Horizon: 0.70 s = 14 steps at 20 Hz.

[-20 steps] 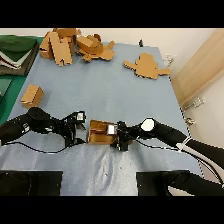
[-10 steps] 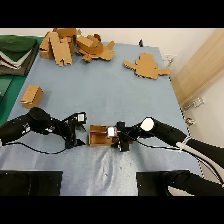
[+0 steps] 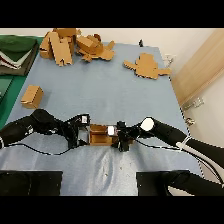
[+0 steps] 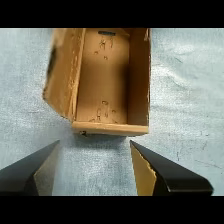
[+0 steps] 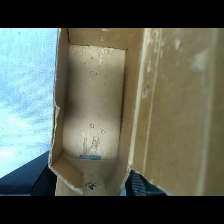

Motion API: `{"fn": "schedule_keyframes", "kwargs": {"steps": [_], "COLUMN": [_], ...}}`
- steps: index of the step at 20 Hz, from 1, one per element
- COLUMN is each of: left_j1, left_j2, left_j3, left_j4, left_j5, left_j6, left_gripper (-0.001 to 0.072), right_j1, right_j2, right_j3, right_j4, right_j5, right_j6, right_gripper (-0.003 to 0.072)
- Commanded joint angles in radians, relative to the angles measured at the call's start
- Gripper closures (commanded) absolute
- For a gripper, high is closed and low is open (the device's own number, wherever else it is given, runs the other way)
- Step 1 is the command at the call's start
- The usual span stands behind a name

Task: Fold the box.

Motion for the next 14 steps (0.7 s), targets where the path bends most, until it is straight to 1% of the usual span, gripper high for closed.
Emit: {"fn": "schedule_keyframes", "kwargs": {"steps": [1,3,6,11,14], "left_j1": [-0.013,-0.039,-0.057,-0.063,-0.101], "left_j2": [-0.001,-0.001,-0.001,-0.004,-0.012], "left_j3": [0.000,0.000,0.000,0.000,0.000], "left_j4": [-0.034,-0.044,-0.043,-0.047,-0.047], "left_j5": [0.005,0.010,0.060,0.048,0.055], "left_j6": [0.000,0.004,0.003,0.000,0.004], "left_gripper": [0.0016,0.0016,0.0016,0.0016,0.0016], "right_j1": [-0.001,-0.001,-0.001,-0.001,-0.001], "right_j2": [0.000,0.000,0.000,0.000,0.000], "right_j3": [0.001,0.001,0.001,0.001,0.001], "right_j4": [0.006,0.006,0.006,0.006,0.006], "right_j5": [-0.002,-0.002,-0.002,-0.003,-0.003], "right_j6": [0.003,0.002,0.003,0.002,0.002], "right_gripper": [0.0426,0.0426,0.0426,0.0426,0.0427]}}
